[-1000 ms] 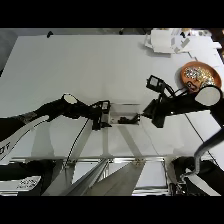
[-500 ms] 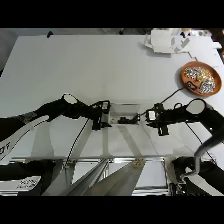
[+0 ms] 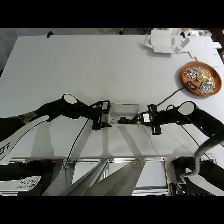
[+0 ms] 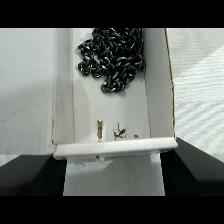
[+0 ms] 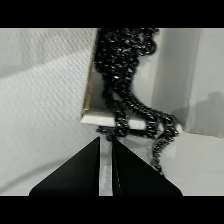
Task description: Fold the box and place the chain.
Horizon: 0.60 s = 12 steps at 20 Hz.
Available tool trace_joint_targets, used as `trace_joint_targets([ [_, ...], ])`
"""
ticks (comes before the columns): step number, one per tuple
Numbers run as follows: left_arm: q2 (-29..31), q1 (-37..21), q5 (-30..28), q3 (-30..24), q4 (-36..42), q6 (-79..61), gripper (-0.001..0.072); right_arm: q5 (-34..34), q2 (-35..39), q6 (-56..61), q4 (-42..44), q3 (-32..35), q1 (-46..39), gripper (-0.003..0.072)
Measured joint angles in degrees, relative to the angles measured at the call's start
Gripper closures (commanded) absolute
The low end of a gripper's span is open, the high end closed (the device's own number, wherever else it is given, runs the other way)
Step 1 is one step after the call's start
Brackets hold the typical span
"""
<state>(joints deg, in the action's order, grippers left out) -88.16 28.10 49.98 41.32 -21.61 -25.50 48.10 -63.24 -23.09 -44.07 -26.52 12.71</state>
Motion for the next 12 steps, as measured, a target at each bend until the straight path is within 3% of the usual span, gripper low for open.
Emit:
trace_joint_targets([
  [7, 0.0, 0.0, 0.0, 0.0, 0.0, 0.0, 0.0574, -1.4, -0.2, 2.8, 2.3, 0.0, 0.1, 0.0561],
  [10, 0.0, 0.0, 0.0, 0.0, 0.0, 0.0, 0.0574, -0.4, -0.2, 3.2, 3.0, 0.0, 0.1, 0.0459],
  [12, 0.0, 0.0, 0.0, 0.0, 0.0, 0.0, 0.0574, 0.1, -0.2, 3.2, 3.4, 0.0, 0.1, 0.046],
])
